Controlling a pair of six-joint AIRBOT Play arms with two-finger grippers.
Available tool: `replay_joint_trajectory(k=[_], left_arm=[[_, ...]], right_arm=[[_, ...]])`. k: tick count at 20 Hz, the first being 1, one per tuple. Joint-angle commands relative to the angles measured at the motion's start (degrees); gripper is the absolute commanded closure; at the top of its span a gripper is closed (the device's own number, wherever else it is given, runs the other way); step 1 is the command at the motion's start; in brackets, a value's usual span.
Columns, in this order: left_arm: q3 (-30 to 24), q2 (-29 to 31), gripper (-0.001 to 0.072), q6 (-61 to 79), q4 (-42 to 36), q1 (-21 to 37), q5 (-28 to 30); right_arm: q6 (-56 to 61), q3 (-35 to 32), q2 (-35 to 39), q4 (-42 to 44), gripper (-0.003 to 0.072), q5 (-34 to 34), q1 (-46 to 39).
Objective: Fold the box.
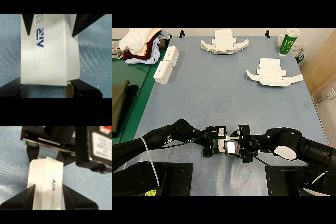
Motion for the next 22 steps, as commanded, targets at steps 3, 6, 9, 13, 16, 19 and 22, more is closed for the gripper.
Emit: replay_joint_trajectory(k=[3,6,9,13,16,19,22], left_arm=[[0.00,0.04,0.0195,0.00,0.02,-0.02,0.02],[0.00,0.04,0.0196,0.00,0.02,-0.02,0.02],[0.00,0.04,0.0195,0.00,0.00,-0.02,0.02],[0.00,0.04,0.0195,0.00,0.00,-0.02,0.02],[0.00,0.04,0.0195,0.02,0.02,-0.02,0.02],[0.00,0.04,0.0195,0.02,0.02,-0.02,0.04],[0.00,0.04,0.0195,0.00,0.00,-0.02,0.02]], right_arm=[[1.20,0.07,0.87,-4.35,0.0176,-1.55,0.00],[1.44,0.07,0.90,-5.09,0.0178,-2.23,0.00],[2.43,0.07,0.90,-6.36,0.0181,-2.86,0.00],[2.80,0.04,0.57,-6.64,0.0302,-3.21,0.00],[2.78,0.04,-1.20,-5.79,0.0302,-3.17,0.04],[2.56,0.02,-2.10,-2.21,0.0306,-2.03,0.07],[2.56,0.02,-2.08,-0.46,0.0391,-0.59,0.07]])
